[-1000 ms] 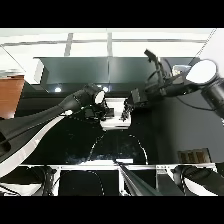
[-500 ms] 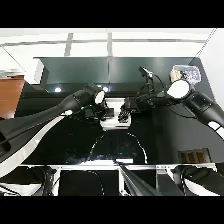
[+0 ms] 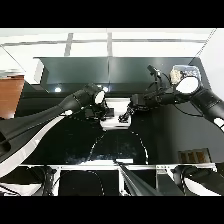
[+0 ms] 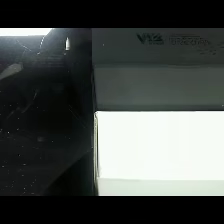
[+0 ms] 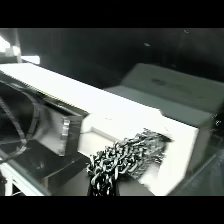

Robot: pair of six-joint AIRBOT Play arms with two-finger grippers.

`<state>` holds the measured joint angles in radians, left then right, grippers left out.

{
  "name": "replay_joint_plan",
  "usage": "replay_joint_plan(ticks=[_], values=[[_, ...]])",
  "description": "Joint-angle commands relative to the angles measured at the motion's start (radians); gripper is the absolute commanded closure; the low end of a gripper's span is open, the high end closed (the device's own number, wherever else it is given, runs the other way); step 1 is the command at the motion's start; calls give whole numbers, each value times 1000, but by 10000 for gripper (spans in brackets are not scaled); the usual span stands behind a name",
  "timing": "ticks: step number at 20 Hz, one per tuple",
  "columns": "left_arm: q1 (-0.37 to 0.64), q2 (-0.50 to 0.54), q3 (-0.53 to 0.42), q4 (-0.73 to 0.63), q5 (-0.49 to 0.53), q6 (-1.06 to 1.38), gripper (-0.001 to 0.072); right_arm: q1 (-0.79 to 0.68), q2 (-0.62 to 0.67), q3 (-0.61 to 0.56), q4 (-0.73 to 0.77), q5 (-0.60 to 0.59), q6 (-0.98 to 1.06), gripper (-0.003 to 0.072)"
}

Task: Fold the box and place the chain.

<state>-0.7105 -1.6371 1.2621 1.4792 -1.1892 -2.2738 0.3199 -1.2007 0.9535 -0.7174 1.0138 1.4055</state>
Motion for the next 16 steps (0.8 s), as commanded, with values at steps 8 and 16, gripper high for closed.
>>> replay_joint_plan(ticks=[8,16], values=[[1,0,0,1,2,0,684,-121,8,0,-30,78,-27,362],[-44,0,35,-1,-13,69,683,-307,105,-1,-357,281,-27,362]])
